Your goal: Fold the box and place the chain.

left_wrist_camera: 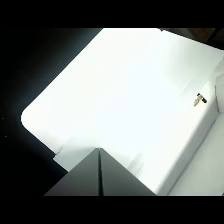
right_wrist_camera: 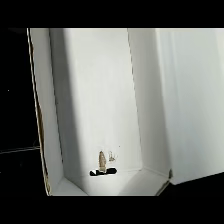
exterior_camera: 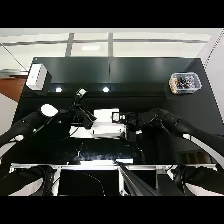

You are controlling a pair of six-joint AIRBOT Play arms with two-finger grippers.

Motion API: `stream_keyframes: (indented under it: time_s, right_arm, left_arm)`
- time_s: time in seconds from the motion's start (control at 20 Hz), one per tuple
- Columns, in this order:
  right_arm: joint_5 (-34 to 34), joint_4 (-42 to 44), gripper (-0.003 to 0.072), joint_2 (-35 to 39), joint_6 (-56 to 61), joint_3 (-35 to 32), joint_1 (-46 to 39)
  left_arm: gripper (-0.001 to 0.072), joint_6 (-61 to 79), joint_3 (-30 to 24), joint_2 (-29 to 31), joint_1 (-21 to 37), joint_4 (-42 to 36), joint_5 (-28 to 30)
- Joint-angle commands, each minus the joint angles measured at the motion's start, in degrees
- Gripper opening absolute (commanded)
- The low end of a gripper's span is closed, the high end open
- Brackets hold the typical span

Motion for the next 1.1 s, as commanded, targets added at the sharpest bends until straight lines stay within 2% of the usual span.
stream_keyframes:
  time_s: [0.0, 0.05, 0.1, 0.15, 0.2, 0.25, 0.3, 0.45, 0.55, 0.65, 0.75, 0.85, 1.05]
  right_arm:
    - [0.15, 0.02, 0.0478, 0.04, 0.04, 0.07, 0.02]
    - [0.15, 0.02, 0.0478, 0.04, 0.04, 0.07, 0.02]
    - [0.15, 0.0, 0.0479, 0.04, 0.04, 0.07, 0.02]
    - [0.15, 0.0, 0.0478, 0.04, 0.02, 0.07, 0.02]
    - [0.15, 0.0, 0.0478, 0.04, 0.04, 0.07, 0.02]
    - [0.15, 0.0, 0.0478, 0.04, 0.04, 0.07, 0.02]
    - [0.15, 0.02, 0.0478, 0.04, 0.02, 0.07, 0.02]
    - [0.17, 0.0, 0.0478, 0.04, 0.04, 0.07, 0.02]
    - [0.17, 0.02, 0.0478, 0.04, 0.04, 0.07, 0.02]
    - [0.2, 0.0, 0.0478, 0.04, 0.02, 0.07, 0.02]
    - [0.17, 0.02, 0.0479, 0.04, 0.04, 0.07, 0.02]
    - [0.17, 0.02, 0.0478, 0.04, 0.02, 0.07, 0.02]
    - [0.17, 0.02, 0.0479, 0.04, 0.02, 0.07, 0.02]
  left_arm:
    - [0.0026, 0.02, 1.55, 2.03, 2.03, 4.87, -3.04]
    - [0.0029, -0.13, 2.03, 3.58, 3.52, 6.86, -4.46]
    - [0.0086, -0.13, 2.29, 5.6, 5.51, 8.26, -5.53]
    - [0.0212, -0.13, 2.32, 7.67, 7.67, 9.09, -6.12]
    - [0.0405, -0.13, 2.29, 9.88, 10.27, 10.12, -7.08]
    - [0.0629, -0.13, 2.29, 11.76, 12.79, 11.19, -8.15]
    - [0.0705, -0.17, 2.27, 13.33, 15.54, 12.55, -9.66]
    - [0.0698, 0.39, 1.88, 13.86, 21.24, 19.15, -17.77]
    - [0.0681, 9.35, -0.87, 13.2, 20.57, 20.46, -19.45]
    - [0.0681, 23.12, -4.37, 12.68, 17.81, 17.07, -20.06]
    - [0.0677, 31.69, -8.04, 12.46, 14.43, 13.27, -17.49]
    - [0.0677, 33.77, -10.82, 12.44, 11.45, 9.97, -12.02]
    - [0.0676, 36.7, -12.02, 12.28, 6.49, 3.58, -5.16]
